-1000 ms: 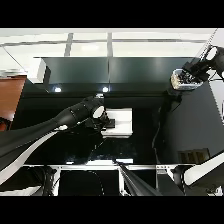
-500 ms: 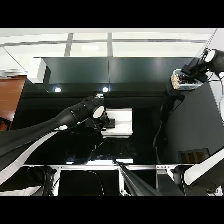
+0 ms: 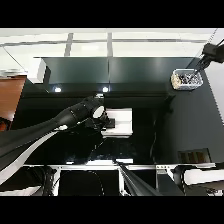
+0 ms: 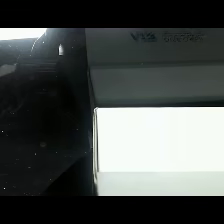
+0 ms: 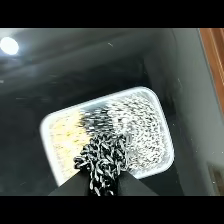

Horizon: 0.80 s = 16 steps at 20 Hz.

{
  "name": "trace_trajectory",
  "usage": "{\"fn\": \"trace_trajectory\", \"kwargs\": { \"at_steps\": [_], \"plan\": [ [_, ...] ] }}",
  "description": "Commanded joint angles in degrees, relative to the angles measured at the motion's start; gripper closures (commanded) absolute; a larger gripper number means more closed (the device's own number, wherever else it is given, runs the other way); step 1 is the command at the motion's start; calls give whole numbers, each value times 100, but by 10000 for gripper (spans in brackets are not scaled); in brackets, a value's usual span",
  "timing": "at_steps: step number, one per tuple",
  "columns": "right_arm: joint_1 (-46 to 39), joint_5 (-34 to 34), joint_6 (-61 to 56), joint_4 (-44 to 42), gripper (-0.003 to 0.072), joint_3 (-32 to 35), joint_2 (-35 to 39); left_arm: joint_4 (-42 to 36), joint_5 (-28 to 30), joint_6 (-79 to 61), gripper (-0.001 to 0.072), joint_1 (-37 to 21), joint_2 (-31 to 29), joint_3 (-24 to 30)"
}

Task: Fold the box and place the chain.

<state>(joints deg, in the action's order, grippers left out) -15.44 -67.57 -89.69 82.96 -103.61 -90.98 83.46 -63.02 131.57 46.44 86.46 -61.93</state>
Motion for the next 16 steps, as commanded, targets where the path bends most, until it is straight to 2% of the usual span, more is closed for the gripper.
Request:
{"fn": "trace_trajectory", "kwargs": {
  "at_steps": [1,4,8,10,13,16],
  "plan": [
    [9,-483,323,-614,672,59,789,0,0,0,685,-4,-4,-2],
    [197,-505,481,-1025,672,802,1840,2,26,0,685,-4,-4,-2],
    [890,-590,551,-1134,671,2437,3499,0,101,0,685,-4,-4,-2],
    [1303,-981,520,-1322,671,3086,4109,0,101,0,685,-4,-4,-2],
    [1810,-1729,509,-2612,671,3742,4354,2,101,0,685,-4,-4,-2],
    [2570,-1143,507,-3497,671,4317,4341,2,103,0,685,-4,-4,-2]
  ]
}}
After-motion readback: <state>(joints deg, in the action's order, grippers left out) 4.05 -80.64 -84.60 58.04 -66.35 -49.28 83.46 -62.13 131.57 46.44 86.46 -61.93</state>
